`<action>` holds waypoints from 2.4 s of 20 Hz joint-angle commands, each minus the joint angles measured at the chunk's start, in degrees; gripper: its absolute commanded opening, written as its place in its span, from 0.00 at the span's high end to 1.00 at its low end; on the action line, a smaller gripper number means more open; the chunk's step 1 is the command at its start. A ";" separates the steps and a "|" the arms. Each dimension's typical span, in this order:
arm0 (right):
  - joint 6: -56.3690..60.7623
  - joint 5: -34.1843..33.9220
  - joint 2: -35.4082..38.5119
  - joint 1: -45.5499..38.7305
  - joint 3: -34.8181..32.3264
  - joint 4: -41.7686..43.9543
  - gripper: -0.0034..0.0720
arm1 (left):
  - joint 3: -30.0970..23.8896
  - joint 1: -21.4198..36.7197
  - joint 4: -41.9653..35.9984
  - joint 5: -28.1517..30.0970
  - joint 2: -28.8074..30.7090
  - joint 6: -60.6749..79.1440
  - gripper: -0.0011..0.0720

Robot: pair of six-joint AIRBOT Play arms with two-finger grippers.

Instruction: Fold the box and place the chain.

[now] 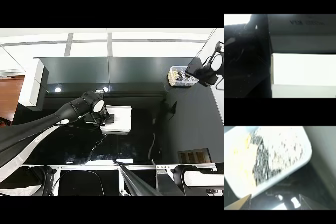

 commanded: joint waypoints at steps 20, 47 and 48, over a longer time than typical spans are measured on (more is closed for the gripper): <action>7.19 16.28 -31.61 -4.00 35.85 3.80 0.41 | 0.00 0.15 -0.04 0.11 0.02 0.04 0.95; -26.14 21.27 22.16 5.53 33.66 23.50 0.94 | 0.00 0.24 0.00 0.13 0.02 0.04 0.95; -26.14 21.79 23.28 7.19 33.68 23.50 0.94 | 0.00 0.26 0.00 0.11 0.02 0.04 0.95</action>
